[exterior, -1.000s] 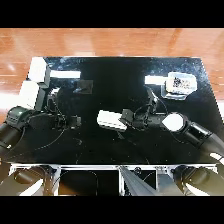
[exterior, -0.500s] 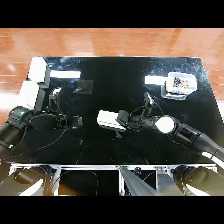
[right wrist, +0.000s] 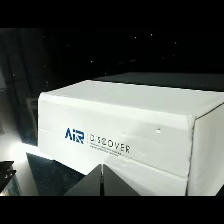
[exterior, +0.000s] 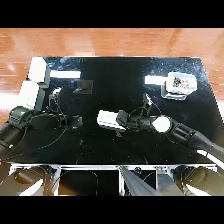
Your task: Fold the box and place the chain.
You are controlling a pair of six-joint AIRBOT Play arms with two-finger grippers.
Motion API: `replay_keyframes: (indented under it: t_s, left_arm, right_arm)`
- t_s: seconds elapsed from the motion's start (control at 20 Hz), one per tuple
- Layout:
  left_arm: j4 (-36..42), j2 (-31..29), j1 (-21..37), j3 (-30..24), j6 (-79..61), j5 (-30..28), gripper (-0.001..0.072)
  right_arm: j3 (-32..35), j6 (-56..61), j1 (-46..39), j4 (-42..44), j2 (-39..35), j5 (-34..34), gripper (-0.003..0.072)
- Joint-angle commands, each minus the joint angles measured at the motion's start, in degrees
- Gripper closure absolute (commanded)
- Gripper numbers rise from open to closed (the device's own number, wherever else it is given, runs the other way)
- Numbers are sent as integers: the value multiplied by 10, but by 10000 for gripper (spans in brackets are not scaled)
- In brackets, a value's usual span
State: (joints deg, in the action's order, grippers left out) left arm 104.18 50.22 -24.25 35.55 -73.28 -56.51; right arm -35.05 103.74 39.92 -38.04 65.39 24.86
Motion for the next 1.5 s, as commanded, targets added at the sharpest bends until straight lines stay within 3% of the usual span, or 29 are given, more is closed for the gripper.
replay_keyframes:
  t_s: [0.0, 0.9, 1.2, 1.45]
  left_arm:
    - [0, 0, 0, 0, 0, 0, 243]
    - [0, 0, 0, 0, 0, 0, 243]
    - [-4, 0, 0, 0, -25, 0, 243]
    - [-6, 1, 1, 24, -72, 25, 243]
  right_arm:
    - [0, -8, 1, -3, 6, 15, 655]
    - [-2, -15, 1, -14, 21, 27, 655]
    - [-39, -43, -11, -14, 18, 68, 655]
    - [-52, -77, -61, -16, -28, 108, 654]
